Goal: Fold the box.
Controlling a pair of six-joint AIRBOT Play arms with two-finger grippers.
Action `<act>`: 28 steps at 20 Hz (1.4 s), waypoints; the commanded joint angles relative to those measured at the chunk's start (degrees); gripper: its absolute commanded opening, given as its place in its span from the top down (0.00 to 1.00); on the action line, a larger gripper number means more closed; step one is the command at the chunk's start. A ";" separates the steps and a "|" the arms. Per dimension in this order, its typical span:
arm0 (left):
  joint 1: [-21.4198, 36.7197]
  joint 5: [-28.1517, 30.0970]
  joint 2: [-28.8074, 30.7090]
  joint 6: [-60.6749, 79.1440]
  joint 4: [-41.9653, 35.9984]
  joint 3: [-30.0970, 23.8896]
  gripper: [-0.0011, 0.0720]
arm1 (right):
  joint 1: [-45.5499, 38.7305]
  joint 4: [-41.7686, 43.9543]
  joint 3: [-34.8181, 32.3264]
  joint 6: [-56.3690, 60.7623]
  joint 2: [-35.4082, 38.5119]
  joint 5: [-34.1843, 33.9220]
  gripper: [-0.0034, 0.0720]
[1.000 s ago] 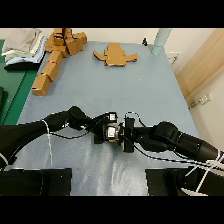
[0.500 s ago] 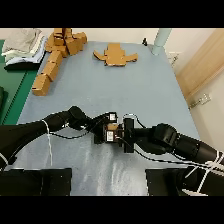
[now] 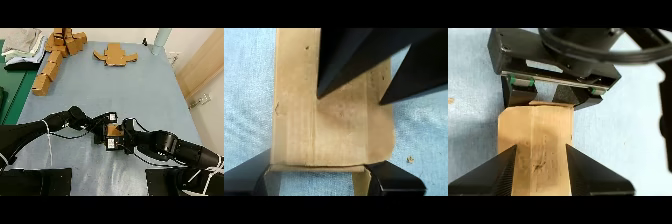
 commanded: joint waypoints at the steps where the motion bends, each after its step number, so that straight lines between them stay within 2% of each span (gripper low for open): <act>1: 0.04 0.04 0.02 0.02 0.02 0.00 0.33 | 0.13 0.15 -0.28 0.28 -1.11 0.63 0.31; 6: 0.04 0.02 0.02 0.02 0.02 0.00 0.33 | 0.11 -0.09 -0.28 0.28 -3.17 0.59 0.31; 12: 0.04 0.02 0.02 0.02 0.02 0.00 0.33 | 0.11 -5.51 -0.28 0.52 -3.13 1.42 0.31; 28: 0.04 0.02 0.02 0.02 0.02 0.00 0.33 | 0.11 -5.53 -0.26 0.50 1.60 2.12 0.31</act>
